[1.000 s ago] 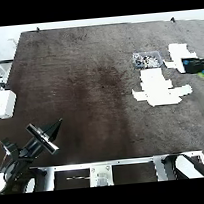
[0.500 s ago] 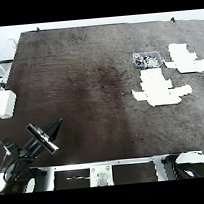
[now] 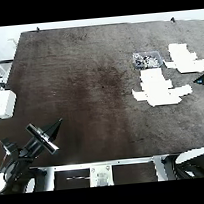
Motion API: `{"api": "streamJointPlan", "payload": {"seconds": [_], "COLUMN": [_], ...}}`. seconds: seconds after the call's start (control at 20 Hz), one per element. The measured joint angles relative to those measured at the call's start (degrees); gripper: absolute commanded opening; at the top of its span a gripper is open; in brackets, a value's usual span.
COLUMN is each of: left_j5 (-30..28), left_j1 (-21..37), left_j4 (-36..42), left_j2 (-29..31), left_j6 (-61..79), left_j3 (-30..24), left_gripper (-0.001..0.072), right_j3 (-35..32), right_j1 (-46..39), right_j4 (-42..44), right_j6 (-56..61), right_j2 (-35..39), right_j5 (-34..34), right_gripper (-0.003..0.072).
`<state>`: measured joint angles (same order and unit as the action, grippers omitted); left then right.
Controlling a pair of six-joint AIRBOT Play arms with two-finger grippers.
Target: Fold the box and place the chain.
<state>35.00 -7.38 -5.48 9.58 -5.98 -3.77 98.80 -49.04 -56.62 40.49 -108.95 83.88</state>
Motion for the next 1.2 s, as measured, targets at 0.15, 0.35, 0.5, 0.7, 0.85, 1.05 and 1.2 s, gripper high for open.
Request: {"api": "streamJointPlan", "payload": {"seconds": [0.15, 0.35, 0.5, 0.7, 0.85, 1.05, 1.2], "left_j5": [0.0, 0.0, 0.0, 0.0, 0.0, 0.0, 0.0], "left_j1": [0.0, 0.0, 0.0, 0.0, 0.0, 0.0, 0.0], "left_j4": [0.0, 0.0, 0.0, 0.0, 0.0, 0.0, 0.0], "left_j2": [0.0, 0.0, 0.0, 0.0, 0.0, 0.0, 0.0], "left_j6": [0.0, 0.0, 0.0, 0.0, 0.0, 0.0, 0.0], "left_j3": [0.0, 0.0, 0.0, 0.0, 0.0, 0.0, 0.0], "left_gripper": [0.0018, 0.0018, 0.0018, 0.0018, 0.0018, 0.0018, 0.0018], "right_j3": [0.9, 1.3, 1.4, 1.3, 1.3, 0.4, -3.0], "right_j1": [0.8, 1.5, 2.3, 4.1, 5.5, 6.4, 7.1], "right_j4": [-0.3, 0.6, 0.9, 1.0, 1.3, 5.6, 9.5], "right_j6": [-1.0, -1.7, -1.8, -1.9, -1.9, -1.5, 0.4], "right_j2": [-2.5, -5.2, -7.0, -8.8, -9.4, -9.7, -8.5], "right_j5": [0.9, 3.6, 6.5, 10.4, 11.8, 13.6, 14.9], "right_gripper": [0.0600, 0.0591, 0.0585, 0.0333, 0.0013, 0.0008, 0.0006]}}
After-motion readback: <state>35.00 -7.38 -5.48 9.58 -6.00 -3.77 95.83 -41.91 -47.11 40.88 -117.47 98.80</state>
